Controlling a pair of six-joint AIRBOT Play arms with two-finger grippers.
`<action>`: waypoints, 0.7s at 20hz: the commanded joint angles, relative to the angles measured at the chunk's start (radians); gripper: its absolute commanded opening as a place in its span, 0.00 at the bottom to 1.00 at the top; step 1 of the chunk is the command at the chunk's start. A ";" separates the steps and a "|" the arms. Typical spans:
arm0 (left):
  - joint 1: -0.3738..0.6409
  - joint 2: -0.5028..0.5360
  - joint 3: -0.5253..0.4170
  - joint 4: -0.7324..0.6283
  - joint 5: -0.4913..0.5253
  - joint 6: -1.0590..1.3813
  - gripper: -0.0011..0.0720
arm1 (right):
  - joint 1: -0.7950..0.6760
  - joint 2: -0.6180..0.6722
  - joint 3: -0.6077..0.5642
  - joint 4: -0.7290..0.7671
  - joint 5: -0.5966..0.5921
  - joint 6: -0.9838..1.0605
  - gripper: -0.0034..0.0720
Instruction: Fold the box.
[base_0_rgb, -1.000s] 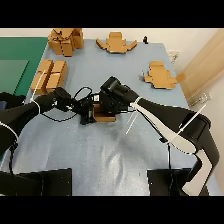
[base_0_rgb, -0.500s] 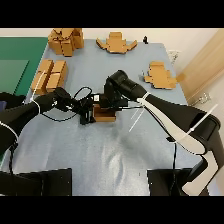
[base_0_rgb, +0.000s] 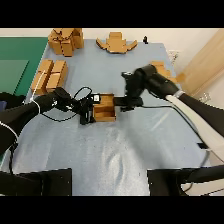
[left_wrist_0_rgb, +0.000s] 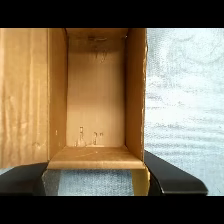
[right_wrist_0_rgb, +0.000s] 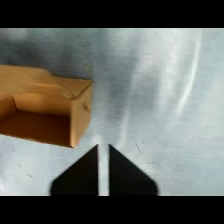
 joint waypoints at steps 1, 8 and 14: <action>0.000 0.000 0.000 0.000 -0.002 -0.003 0.24 | -0.182 0.157 -0.259 0.210 0.305 -0.187 0.05; 0.000 0.000 0.001 0.000 0.000 -0.018 0.24 | -0.325 -0.230 -0.027 0.882 0.315 -0.923 0.05; 0.000 0.000 0.000 0.001 0.000 -0.018 0.24 | -0.220 -0.278 0.159 0.863 -0.071 -1.160 0.05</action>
